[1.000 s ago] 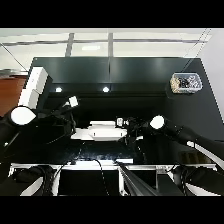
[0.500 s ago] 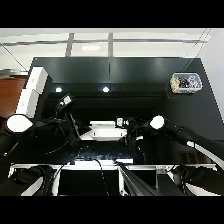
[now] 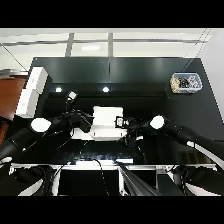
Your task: Fold the box and place the chain.
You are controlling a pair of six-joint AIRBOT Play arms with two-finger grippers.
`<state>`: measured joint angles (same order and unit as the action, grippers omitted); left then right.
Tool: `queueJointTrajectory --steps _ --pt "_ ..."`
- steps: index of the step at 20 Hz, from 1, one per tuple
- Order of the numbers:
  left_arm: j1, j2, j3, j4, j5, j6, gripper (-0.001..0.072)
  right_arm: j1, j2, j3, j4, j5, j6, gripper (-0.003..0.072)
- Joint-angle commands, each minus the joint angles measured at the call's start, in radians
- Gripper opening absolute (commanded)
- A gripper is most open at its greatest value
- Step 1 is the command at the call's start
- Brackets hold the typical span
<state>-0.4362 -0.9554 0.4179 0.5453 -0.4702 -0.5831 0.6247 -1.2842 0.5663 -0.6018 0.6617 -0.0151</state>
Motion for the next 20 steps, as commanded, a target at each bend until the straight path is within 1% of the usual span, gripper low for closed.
queueJointTrajectory --steps 1,4,6,7,9,12,13,14,15,16,17,18,19,20 --pt "-0.034 -0.066 -0.002 -0.005 0.073 0.0 0.0029 0.0 0.0 0.0 0.0 0.0 0.0 0.0406" --pt "-0.037 -0.082 0.002 -0.003 0.046 0.0 0.003 0.0 0.0 0.0 0.0 0.0 0.0 0.0406" --pt "-0.03 -0.067 0.023 0.011 0.04 0.0 0.003 0.0 0.0 0.0 0.0 0.0 0.0 0.0406" --pt "-0.02 -0.049 0.04 0.04 0.023 0.0 0.003 0.0 0.0 0.0 0.0 0.0 0.0 0.0406" --pt "0.03 0.007 0.075 0.118 -0.057 0.0 0.003 0.0 0.0 0.0 0.0 0.0 0.0 0.0406" --pt "0.15 0.106 0.09 0.198 -0.23 0.0 0.0035 0.0 0.0 0.0 0.0 0.0 0.0 0.0407" --pt "0.188 0.126 0.09 0.251 -0.287 0.0 0.0218 0.0 0.0 0.0 0.0 0.0 0.0 0.0407" --pt "0.212 0.134 0.089 0.3 -0.338 0.0 0.0566 0.0 0.0 0.0 0.0 0.0 0.0 0.0406" --pt "0.225 0.132 0.089 0.357 -0.377 -0.004 0.072 0.0 0.0 0.0 0.0 0.0 0.0 0.0406" --pt "0.229 0.127 0.088 0.41 -0.413 0.002 0.072 0.0 0.0 0.0 0.0 0.0 0.0 0.0406" --pt "0.227 0.123 0.089 0.455 -0.46 0.078 0.071 0.0 0.0 0.0 0.0 0.0 0.0 0.0406" --pt "0.225 0.119 0.088 0.486 -0.523 0.234 0.0702 0.0 0.0 0.0 0.0 0.0 0.0 0.0406" --pt "0.224 0.11 0.083 0.491 -0.544 0.355 0.0701 0.0 0.0 0.0 -0.001 0.0 0.0 0.0407" --pt "0.224 0.099 0.075 0.469 -0.528 0.402 0.0702 0.0 0.0 0.0 -0.001 0.0 0.0 0.0407"
